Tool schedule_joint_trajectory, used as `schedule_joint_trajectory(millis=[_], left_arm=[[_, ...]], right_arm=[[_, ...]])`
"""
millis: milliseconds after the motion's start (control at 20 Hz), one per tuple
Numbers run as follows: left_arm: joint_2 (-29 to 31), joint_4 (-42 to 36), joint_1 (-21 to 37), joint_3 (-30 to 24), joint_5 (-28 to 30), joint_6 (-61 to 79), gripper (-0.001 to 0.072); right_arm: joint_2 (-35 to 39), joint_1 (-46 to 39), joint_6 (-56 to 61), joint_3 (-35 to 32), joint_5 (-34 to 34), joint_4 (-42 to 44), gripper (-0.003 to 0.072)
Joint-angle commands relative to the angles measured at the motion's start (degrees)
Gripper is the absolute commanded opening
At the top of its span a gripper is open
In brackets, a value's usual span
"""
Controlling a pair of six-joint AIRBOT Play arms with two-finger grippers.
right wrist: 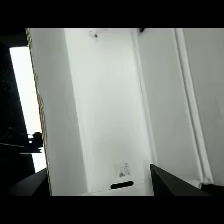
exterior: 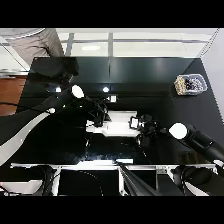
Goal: Fold the box and place the chain.
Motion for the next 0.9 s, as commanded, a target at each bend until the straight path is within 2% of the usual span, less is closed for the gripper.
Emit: schedule_joint_trajectory(millis=[0, 300, 600, 700, 850], left_arm=[[-0.02, 0.0, -0.02, 0.0, -0.85, 0.04, 0.0029], [-0.02, 0.0, -0.02, 0.0, -0.87, 0.04, 0.0029], [-0.02, 0.0, -0.02, 0.02, -0.85, 0.09, 0.003], [0.0, 0.0, -0.04, 0.02, -0.83, 0.44, 0.0029], [0.31, 1.2, -0.11, 0.26, -0.74, 0.44, 0.0028]], right_arm=[[-0.04, -1.4, 0.04, 2.19, 0.57, -3.04, 0.0674], [-0.07, -7.19, -4.61, 3.37, 1.99, 2.29, 0.0673], [-1.09, -7.34, -7.21, 3.32, -1.51, 5.79, 0.0673], [-1.55, -7.34, -9.11, 3.32, 0.28, 8.63, 0.0673], [-3.87, -7.34, -11.54, 3.32, 7.23, 12.68, 0.0674]])
